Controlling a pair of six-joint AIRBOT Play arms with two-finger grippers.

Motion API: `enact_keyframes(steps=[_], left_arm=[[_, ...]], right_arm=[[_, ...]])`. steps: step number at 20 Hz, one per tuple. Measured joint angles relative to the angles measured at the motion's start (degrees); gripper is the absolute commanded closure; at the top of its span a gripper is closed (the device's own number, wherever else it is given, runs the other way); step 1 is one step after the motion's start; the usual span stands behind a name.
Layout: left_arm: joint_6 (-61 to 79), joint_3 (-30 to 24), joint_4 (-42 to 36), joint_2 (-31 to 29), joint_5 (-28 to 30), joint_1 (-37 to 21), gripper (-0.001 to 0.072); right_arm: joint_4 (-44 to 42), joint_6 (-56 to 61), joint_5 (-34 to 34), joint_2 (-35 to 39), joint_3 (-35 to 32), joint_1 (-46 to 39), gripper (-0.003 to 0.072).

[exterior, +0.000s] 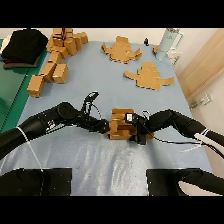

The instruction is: Fold the box.

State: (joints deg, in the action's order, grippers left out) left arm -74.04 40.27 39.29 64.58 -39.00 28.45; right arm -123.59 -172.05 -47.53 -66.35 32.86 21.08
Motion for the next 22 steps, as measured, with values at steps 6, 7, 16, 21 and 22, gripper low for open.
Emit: enact_keyframes(steps=[6, 7, 16, 21, 22], left_arm=[[0.13, 0.31, -0.83, 0.61, 0.63, 0.13, 0.0282], [0.13, 0.37, -1.14, 0.96, 0.83, 0.13, 0.0282], [-2.12, 0.5, -0.44, 2.49, 2.89, 0.76, 0.028], [-18.8, 4.04, 12.68, 2.97, 1.77, 5.66, 0.028], [-22.58, 5.25, 15.39, 3.43, 1.27, 7.08, 0.028]], right_arm=[[0.0, 0.0, 0.02, 0.0, 0.0, 0.0, 0.0158], [0.0, 0.02, 0.0, 0.0, 0.0, 0.0, 0.0158], [0.0, 0.0, 0.02, 0.0, 0.0, 0.0, 0.0158], [0.0, 0.02, 0.0, 0.0, 0.0, 0.0, 0.0158], [0.0, 0.0, 0.04, 0.0, 0.0, 0.0, 0.0158]])
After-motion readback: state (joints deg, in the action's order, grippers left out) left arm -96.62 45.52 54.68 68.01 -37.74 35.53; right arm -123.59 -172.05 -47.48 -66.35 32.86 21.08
